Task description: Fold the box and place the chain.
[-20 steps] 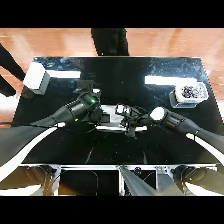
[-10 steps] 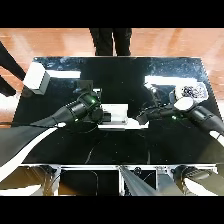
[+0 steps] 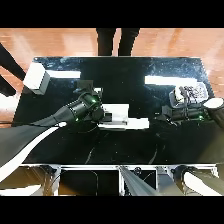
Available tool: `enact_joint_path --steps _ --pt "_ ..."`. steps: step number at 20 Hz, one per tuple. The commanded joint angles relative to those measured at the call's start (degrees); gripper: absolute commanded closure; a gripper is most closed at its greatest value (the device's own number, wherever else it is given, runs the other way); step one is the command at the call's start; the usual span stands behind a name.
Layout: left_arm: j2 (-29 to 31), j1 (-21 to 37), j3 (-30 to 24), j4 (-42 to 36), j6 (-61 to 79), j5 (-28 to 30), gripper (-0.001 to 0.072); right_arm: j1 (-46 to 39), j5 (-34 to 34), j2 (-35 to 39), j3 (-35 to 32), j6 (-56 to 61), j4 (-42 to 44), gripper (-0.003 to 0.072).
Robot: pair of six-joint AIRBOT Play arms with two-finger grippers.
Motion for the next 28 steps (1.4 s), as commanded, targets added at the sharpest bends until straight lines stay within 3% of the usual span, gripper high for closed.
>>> enact_joint_path --steps 1,7,12,13,14,17,18,19,28 --pt "-0.2 0.0 0.0 -0.7 0.4 0.0 0.0688 0.9 -5.6 0.0 -6.5 5.0 -1.6 0.0625" --pt "-0.1 0.0 0.0 -0.7 0.6 0.1 0.0688 11.4 -17.8 -0.4 -7.7 5.8 8.6 0.0625" --pt "-0.1 0.0 0.0 -2.0 0.6 0.0 0.0688 19.5 -19.3 -3.3 -6.4 4.8 15.2 0.0602" --pt "-0.1 0.0 0.0 -2.0 0.6 0.1 0.0688 20.2 -18.9 -3.3 -5.7 4.8 15.5 0.0417" --pt "-0.1 0.0 0.0 -2.0 0.6 0.2 0.0688 20.4 -17.6 -3.3 -4.9 4.4 15.5 0.0319" --pt "-0.1 0.0 0.0 -2.0 0.6 0.2 0.0688 20.4 -12.5 -3.3 -1.9 2.3 15.5 0.0294" --pt "-0.1 0.0 0.0 -2.0 0.6 0.2 0.0688 20.4 -11.3 -3.3 -1.0 2.3 15.4 0.0122" --pt "-0.1 0.0 0.0 -2.0 0.6 0.2 0.0688 20.4 -10.3 -3.3 -0.3 2.2 15.4 0.0015" --pt "-0.1 0.0 0.0 -2.0 0.6 0.3 0.0687 22.4 -11.2 -3.3 1.8 2.6 15.4 0.0016"
